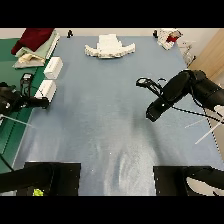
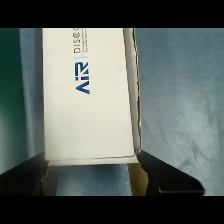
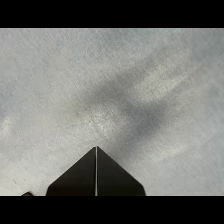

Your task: Fold the box.

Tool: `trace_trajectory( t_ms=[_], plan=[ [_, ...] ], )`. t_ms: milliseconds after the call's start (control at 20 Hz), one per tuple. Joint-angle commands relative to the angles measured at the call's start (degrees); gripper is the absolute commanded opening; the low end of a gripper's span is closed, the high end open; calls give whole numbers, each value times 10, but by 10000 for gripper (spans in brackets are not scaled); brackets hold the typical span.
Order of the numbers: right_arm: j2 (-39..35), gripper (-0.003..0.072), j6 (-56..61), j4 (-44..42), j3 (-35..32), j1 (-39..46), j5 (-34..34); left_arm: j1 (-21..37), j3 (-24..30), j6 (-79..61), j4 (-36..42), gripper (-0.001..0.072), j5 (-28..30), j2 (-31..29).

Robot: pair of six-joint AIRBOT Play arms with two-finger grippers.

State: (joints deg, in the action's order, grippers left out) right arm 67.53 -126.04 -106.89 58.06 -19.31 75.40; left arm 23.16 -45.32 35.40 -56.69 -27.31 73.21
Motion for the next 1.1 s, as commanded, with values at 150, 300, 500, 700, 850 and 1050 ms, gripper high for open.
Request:
trace_trajectory(
  t_ms=[150, 300, 500, 700, 850, 1050],
  plan=[
    [0, 10, 0, 0, 1, 0, 0, -33, -181, 5, 32, 461, 37, 181],
    [0, 10, 0, 0, 1, 0, 0, -46, -265, 36, 31, 462, 24, 245],
    [0, 11, 0, 0, 1, 0, 0, -56, -346, 42, 31, 461, 4, 304],
    [0, 10, 0, 0, 1, 0, 0, -59, -383, 47, 31, 462, -14, 329],
    [0, 10, 0, 0, 1, 0, 0, -59, -383, 47, 31, 462, -18, 329],
    [0, 10, 0, 0, 1, 0, 0, -58, -384, 47, 31, 461, -15, 329]
  ],
)
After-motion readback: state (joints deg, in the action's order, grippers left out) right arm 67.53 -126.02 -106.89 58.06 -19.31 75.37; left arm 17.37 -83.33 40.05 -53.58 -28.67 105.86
